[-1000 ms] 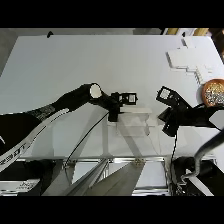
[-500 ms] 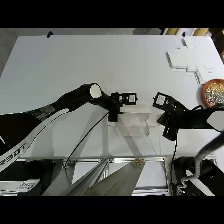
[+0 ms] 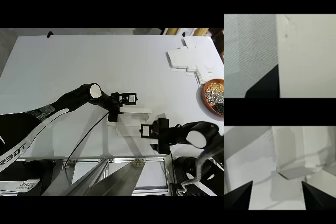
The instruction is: Fold the box and place the chain.
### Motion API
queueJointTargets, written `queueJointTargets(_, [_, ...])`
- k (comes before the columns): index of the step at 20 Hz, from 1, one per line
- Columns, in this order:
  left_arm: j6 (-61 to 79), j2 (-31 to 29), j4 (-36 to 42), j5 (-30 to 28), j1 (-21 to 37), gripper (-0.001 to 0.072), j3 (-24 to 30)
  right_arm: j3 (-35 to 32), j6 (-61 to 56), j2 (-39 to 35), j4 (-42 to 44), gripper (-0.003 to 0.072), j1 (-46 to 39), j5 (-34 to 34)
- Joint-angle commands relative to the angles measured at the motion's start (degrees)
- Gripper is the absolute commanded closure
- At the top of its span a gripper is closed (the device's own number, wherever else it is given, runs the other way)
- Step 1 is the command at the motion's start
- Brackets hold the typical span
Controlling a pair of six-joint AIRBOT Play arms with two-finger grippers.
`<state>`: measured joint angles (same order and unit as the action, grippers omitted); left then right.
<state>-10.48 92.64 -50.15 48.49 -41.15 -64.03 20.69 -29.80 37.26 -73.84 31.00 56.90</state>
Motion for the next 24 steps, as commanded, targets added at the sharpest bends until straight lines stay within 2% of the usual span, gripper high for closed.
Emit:
queueJointTargets(1, [0.0, 0.0, 0.0, 0.0, 0.0, 0.0697, 0.0, -7.0, 2.8, -0.3, -1.4, -0.0007, 6.4, -16.4])
queueJointTargets(4, [0.0, 0.0, 0.2, 0.0, 0.0, 0.0697, 0.0, -10.0, 2.7, -0.3, -2.1, -0.0008, 7.7, -22.4])
queueJointTargets(7, [0.0, 0.0, 0.2, 0.0, 0.0, 0.0697, 0.0, -10.6, 1.6, -0.3, -7.1, -0.0003, 7.3, -24.2])
queueJointTargets(11, [0.0, 0.0, 0.2, 0.0, 0.0, 0.0697, 0.0, -10.4, -1.6, -0.3, -7.0, 0.0002, 3.2, -28.0])
queueJointTargets(17, [0.0, 0.0, 0.2, 0.0, 0.0, 0.0697, 0.0, -6.2, 0.2, -0.3, -1.7, 0.0010, 1.7, -24.6])
queueJointTargets(21, [0.0, 0.0, 0.2, 0.0, 0.0, 0.0697, 0.0, -4.5, 7.2, -0.3, 3.1, 0.0010, -4.0, -20.6])
queueJointTargets(24, [0.0, 0.0, 0.2, 0.0, 0.0, 0.0697, 0.0, -2.7, 8.1, 0.5, 4.2, 0.0010, -8.2, -18.3])
